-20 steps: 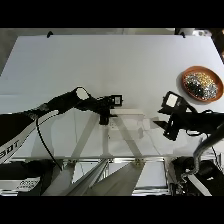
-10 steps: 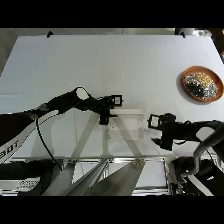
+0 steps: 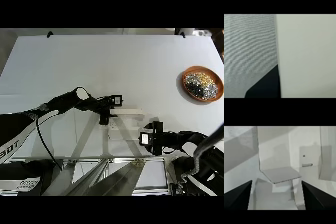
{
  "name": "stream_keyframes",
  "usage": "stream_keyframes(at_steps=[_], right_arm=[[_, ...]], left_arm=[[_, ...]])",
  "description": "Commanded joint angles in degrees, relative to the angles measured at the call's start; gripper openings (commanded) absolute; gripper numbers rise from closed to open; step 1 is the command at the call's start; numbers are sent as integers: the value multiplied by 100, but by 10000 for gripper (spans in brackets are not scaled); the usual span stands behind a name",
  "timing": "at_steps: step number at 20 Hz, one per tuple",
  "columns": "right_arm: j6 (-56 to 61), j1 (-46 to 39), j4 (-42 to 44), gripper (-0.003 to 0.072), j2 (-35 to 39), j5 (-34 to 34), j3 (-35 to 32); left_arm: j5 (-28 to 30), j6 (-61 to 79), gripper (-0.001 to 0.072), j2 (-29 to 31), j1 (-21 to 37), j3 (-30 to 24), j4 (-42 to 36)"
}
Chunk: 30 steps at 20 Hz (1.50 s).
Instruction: Fold the box and place the chain.
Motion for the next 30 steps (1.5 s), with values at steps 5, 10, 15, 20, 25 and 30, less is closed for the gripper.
stream_keyframes(at_steps=[5,10,15,20,25,30], right_arm=[[-103,120,461,698,-448,-706,72],[-245,35,584,696,-503,-686,256],[-811,-1010,706,696,-520,-168,544],[-2291,-1462,1698,696,-734,24,721],[-2597,-1462,1692,696,-951,155,721],[-2437,-1165,944,696,-350,319,254]], left_arm=[[2,4,11,-2,-4,-4,2],[2,2,11,-2,-4,-4,2],[0,2,11,-2,-4,-4,2],[2,2,11,-2,-4,-4,2],[2,2,11,-2,-4,-4,2],[0,2,11,-2,-4,-4,2]])
